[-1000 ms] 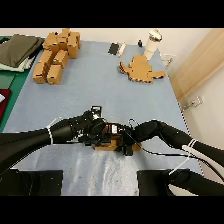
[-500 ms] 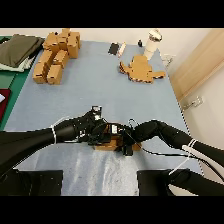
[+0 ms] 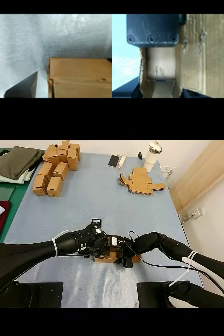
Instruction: Fold the box.
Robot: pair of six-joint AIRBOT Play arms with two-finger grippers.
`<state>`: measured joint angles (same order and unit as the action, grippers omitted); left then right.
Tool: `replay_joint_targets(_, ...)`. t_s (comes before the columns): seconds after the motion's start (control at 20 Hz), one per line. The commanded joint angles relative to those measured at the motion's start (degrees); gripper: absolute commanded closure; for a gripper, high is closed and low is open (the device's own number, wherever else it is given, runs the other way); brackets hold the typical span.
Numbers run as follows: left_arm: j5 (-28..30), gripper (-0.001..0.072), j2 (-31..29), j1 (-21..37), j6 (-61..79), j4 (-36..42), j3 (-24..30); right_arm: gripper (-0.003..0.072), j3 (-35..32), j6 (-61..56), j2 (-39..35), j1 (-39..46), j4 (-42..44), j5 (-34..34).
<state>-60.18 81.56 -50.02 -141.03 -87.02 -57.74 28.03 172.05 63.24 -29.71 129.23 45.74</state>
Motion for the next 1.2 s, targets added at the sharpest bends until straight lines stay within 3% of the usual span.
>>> replay_joint_targets(0.0, -0.4, 0.0322, -0.1, 0.0, 0.0, 0.0, -0.2, 0.0175, 0.0, 0.0, 0.0, 0.0, 0.0, 0.0)
replay_joint_targets(0.05, -0.4, 0.0370, -0.1, 0.0, 0.0, 0.0, -0.2, 0.0175, 0.0, 0.0, 0.0, 0.0, 0.0, 0.0)
replay_joint_targets(0.15, -0.4, 0.0369, -0.1, 0.0, -0.1, -0.1, -0.2, 0.0175, 0.0, 0.0, 0.0, 0.0, 0.0, 0.0)
replay_joint_targets(0.2, -0.4, 0.0404, -0.1, 0.0, -0.1, -0.1, -0.2, 0.0175, 0.0, 0.0, 0.0, 0.0, 0.0, 0.0)
replay_joint_targets(0.25, -0.4, 0.0606, -0.1, 0.0, 0.1, -0.2, -0.2, 0.0175, 0.0, 0.0, 0.0, 0.0, 0.0, 0.0)
replay_joint_targets(0.3, -0.2, 0.0695, -0.1, 0.0, 0.7, -0.2, -0.2, 0.0175, 0.0, 0.0, 0.0, 0.0, 0.0, 0.0)
replay_joint_targets(0.5, 0.2, 0.0693, -0.1, 0.0, 0.7, 0.0, -0.2, 0.0175, 0.0, 0.0, 0.0, 0.0, 0.0, 0.0)
replay_joint_targets(0.55, 0.2, 0.0653, -0.1, 0.0, 1.1, 0.3, -0.2, 0.0175, 0.0, 0.0, 0.0, 0.0, 0.0, 0.0)
replay_joint_targets(0.6, 0.1, 0.0318, -0.1, 0.0, 1.5, 0.5, -0.2, 0.0175, 0.0, 0.0, 0.0, 0.0, 0.0, 0.0)
replay_joint_targets(0.65, 0.0, 0.0168, -0.2, 0.0, 1.5, 1.0, -0.2, 0.0175, 0.0, 0.0, 0.0, 0.0, 0.0, 0.0)
replay_joint_targets(0.9, -0.9, 0.0166, -3.2, 0.3, 3.3, 2.1, -1.6, 0.0175, 0.0, 0.0, 0.0, 0.0, 0.0, 0.0)
replay_joint_targets(1.15, -5.9, 0.0176, -8.4, 4.4, 3.7, 2.2, -1.9, 0.0175, 0.0, 0.0, 0.0, 0.0, 0.0, 0.0)
